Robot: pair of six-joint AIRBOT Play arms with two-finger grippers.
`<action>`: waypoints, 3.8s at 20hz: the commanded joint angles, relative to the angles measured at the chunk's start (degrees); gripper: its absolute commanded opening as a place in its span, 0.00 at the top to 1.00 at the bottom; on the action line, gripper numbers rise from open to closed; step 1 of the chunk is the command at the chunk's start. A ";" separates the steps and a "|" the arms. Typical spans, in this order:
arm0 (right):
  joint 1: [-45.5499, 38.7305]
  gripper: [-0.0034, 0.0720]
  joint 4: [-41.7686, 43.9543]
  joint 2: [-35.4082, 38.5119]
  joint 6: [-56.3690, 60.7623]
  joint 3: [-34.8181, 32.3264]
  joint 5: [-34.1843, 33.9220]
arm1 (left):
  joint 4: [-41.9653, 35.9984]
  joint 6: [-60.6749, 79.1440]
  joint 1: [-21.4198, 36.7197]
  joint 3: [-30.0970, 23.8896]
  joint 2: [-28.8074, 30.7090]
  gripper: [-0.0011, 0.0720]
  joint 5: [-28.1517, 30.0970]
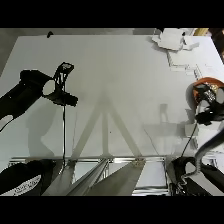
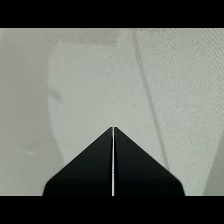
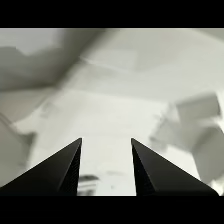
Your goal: Fold the box and place the chain.
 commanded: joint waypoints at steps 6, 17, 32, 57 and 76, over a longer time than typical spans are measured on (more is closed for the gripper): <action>-31.08 0.34 -6.60 -0.83 1.14 0.31 -10.12 | 0.02 0.02 -0.04 0.00 0.04 0.97 0.00; -33.18 0.44 -7.19 -9.27 -1.46 0.31 -20.39 | 0.02 0.02 -0.04 0.00 0.04 0.97 0.02; -3.54 0.93 24.48 9.22 -1.70 -2.36 -0.31 | 0.02 0.02 -0.04 0.00 0.04 0.97 0.02; 32.65 0.93 34.58 21.42 15.10 -15.28 -12.81 | -77.13 76.59 -0.13 0.00 -22.88 0.08 2.34; 32.65 0.49 35.01 22.10 15.06 -11.37 -12.39 | -73.59 106.36 -5.57 0.02 -20.06 0.98 11.06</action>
